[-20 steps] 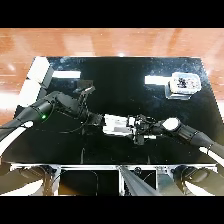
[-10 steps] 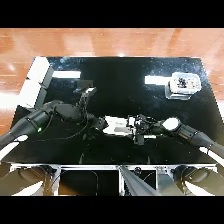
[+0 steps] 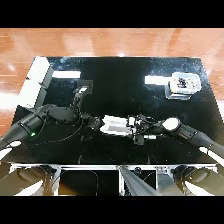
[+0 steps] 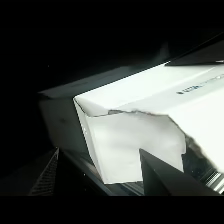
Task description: Fold the box and place the chain.
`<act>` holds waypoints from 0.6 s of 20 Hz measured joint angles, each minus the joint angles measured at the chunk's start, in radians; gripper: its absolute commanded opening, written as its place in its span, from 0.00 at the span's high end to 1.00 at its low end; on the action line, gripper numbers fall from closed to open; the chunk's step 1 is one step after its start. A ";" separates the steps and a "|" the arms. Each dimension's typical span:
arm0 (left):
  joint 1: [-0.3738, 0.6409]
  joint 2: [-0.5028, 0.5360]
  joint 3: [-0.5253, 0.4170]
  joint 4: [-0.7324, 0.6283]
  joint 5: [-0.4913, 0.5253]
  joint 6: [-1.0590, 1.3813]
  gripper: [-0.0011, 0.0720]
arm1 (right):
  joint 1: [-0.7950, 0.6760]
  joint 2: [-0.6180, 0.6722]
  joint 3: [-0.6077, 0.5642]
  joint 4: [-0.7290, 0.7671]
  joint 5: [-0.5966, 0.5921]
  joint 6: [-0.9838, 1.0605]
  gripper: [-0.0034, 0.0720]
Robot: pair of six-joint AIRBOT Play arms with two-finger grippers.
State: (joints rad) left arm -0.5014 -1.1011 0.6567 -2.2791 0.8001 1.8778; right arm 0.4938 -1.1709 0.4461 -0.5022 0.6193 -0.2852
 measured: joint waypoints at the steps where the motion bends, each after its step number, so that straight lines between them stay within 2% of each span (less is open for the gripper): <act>1: 0.002 0.000 -0.003 0.000 0.000 0.005 0.14 | 0.000 0.000 0.000 0.000 0.000 0.000 0.22; 7: -0.009 -0.001 -0.029 -0.014 -0.039 0.032 0.14 | 0.000 0.000 0.000 0.000 0.000 0.000 0.22; 12: -0.081 -0.004 -0.039 -0.034 -0.116 0.038 0.14 | 0.000 0.000 0.000 0.000 0.000 0.000 0.22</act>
State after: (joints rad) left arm -0.5823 -1.1053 0.6182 -2.3127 0.6838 1.9160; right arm 0.4938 -1.1709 0.4461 -0.5022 0.6197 -0.2855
